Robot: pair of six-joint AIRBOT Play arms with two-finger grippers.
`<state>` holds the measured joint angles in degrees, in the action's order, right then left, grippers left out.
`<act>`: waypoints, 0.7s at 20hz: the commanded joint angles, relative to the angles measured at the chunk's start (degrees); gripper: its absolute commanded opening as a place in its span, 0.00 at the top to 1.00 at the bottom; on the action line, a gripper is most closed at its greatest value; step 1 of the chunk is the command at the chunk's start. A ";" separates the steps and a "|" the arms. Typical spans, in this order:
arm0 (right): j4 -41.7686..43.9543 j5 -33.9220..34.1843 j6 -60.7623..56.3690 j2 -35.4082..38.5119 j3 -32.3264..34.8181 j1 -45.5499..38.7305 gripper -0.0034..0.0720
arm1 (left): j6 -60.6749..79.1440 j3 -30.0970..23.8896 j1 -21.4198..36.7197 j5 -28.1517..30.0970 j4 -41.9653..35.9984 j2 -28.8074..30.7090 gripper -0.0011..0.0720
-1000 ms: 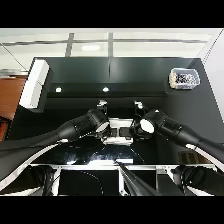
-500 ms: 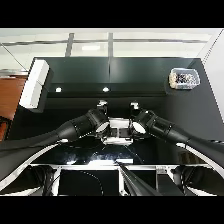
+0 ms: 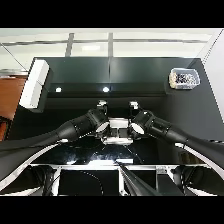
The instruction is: Fold the box and place the chain.
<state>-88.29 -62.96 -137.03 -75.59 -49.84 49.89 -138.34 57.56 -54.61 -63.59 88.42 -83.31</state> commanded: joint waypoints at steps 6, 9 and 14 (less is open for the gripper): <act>-0.39 -0.15 -0.07 0.15 -0.02 0.11 0.64 | 0.13 -0.02 0.04 -0.13 0.02 -0.04 0.94; -0.44 0.24 0.09 0.15 -0.02 0.11 0.87 | 0.13 -0.02 0.04 -0.13 0.02 -0.04 0.94; -0.55 -0.98 0.09 0.61 -0.04 0.09 0.49 | 0.13 -0.02 0.04 -0.13 0.02 -0.04 0.94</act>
<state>-88.77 -63.16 -136.75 -75.33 -49.82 49.93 -138.15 57.56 -54.61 -63.68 88.44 -83.33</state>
